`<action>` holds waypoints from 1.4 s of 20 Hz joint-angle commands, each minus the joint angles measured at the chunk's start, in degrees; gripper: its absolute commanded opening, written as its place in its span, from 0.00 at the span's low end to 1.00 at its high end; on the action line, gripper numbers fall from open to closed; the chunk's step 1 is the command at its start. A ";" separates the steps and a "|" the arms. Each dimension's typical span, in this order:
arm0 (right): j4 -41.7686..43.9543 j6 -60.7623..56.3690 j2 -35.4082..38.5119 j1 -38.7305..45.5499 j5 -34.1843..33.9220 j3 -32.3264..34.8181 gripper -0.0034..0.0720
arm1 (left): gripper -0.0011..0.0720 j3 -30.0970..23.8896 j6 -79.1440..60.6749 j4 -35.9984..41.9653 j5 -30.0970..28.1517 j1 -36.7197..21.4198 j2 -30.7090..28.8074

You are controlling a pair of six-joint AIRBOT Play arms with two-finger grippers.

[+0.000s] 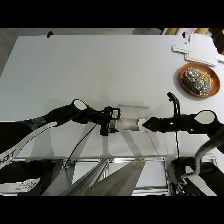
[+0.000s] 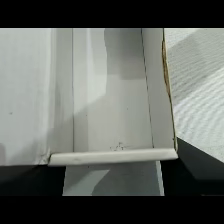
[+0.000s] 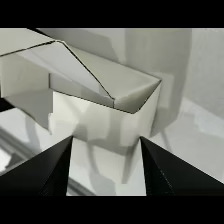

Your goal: Fold the box and place the chain.

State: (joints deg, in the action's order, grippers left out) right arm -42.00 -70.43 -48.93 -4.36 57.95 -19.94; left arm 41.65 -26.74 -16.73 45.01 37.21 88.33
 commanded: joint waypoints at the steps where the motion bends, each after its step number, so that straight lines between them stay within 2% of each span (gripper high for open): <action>1: -9.66 -14.51 -0.74 -8.70 -5.68 -3.43 0.67 | 0.25 0.04 0.00 0.00 0.00 0.02 0.04; 7: -26.73 -37.38 -7.21 -20.61 -6.95 -10.93 0.67 | 0.25 0.04 0.00 0.02 0.02 0.02 0.04; 12: -32.83 -48.57 -13.73 -26.97 -5.90 -13.88 0.64 | 0.25 0.04 0.00 0.00 0.00 0.02 0.04; 13: -33.88 -50.03 -14.45 -27.85 -5.95 -14.69 0.63 | 0.25 0.04 -0.02 0.00 0.02 0.02 0.04; 14: -35.39 -51.65 -14.93 -28.65 -5.92 -15.56 0.56 | 0.25 0.04 -0.02 0.00 0.02 0.02 0.04; 15: -37.00 -53.46 -15.23 -29.27 -5.86 -16.33 0.55 | 0.25 0.04 -0.02 0.00 0.00 0.02 0.04; 18: -40.50 -57.31 -16.46 -29.86 -3.89 -18.25 0.52 | 0.25 0.04 0.00 0.00 0.02 0.02 0.04; 23: -40.72 -57.35 -19.50 -29.88 -2.25 -18.73 0.42 | 0.25 0.04 -0.02 0.00 0.02 0.02 0.04; 26: -40.89 -57.33 -19.61 -29.86 -2.14 -18.73 0.39 | 0.25 0.04 0.00 0.00 0.02 0.02 0.04; 28: -40.89 -57.33 -19.61 -29.86 -2.27 -18.73 0.29 | 0.25 0.04 0.00 0.00 0.00 0.02 0.04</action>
State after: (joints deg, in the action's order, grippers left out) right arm -82.50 -127.50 -68.18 -34.15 55.48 -38.57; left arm 41.65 -26.76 -16.69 45.06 37.21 88.36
